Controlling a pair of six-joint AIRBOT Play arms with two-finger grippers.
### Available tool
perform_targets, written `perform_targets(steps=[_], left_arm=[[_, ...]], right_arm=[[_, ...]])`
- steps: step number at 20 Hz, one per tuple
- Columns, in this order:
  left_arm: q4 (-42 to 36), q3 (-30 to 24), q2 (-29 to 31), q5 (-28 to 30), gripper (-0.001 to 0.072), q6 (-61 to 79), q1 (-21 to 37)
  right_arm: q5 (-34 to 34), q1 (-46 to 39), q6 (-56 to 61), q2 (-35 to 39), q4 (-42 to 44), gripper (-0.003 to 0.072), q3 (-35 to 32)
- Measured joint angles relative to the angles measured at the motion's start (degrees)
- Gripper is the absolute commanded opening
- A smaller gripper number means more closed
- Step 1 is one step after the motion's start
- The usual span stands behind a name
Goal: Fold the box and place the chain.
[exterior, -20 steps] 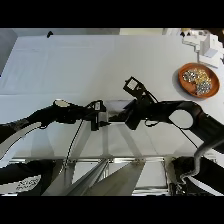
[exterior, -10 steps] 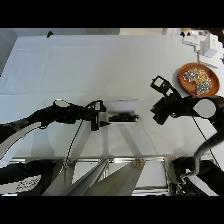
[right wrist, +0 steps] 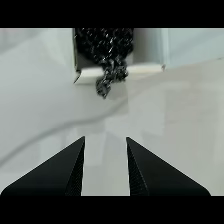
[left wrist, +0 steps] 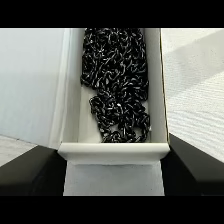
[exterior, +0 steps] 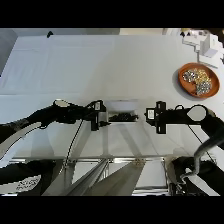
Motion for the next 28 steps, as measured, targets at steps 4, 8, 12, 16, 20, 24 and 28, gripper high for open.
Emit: perform_targets(steps=[4,8,12,16,20,24,28], left_arm=[[0.0,0.0,0.0,0.0,0.0132,0.0,0.0],[0.02,0.0,0.0,0.0,0.0132,0.0,0.0],[0.02,0.0,0.02,0.0,0.0132,0.02,0.0],[0.02,0.0,0.02,0.0,0.0132,0.0,0.0],[0.02,0.0,0.0,0.0,0.0132,0.0,0.0],[0.02,0.0,0.02,0.02,0.0132,0.0,0.0],[0.0,0.0,0.0,0.02,0.0132,0.0,0.0]], right_arm=[[-2.16,0.0,-6.84,-3.37,7.13,0.0292,-0.46],[-3.3,0.0,-9.33,-5.31,10.86,0.0288,-0.59],[-3.87,1.57,-10.03,-7.1,13.31,0.0285,-0.61],[-5.25,3.48,-9.25,-8.17,12.74,0.0021,-0.61],[-7.34,4.0,-3.52,-8.44,8.9,0.0015,-0.61],[-8.02,4.15,4.11,-7.15,3.72,0.0015,-0.61],[-8.41,4.17,15.63,-1.14,0.15,0.0015,-0.61]])
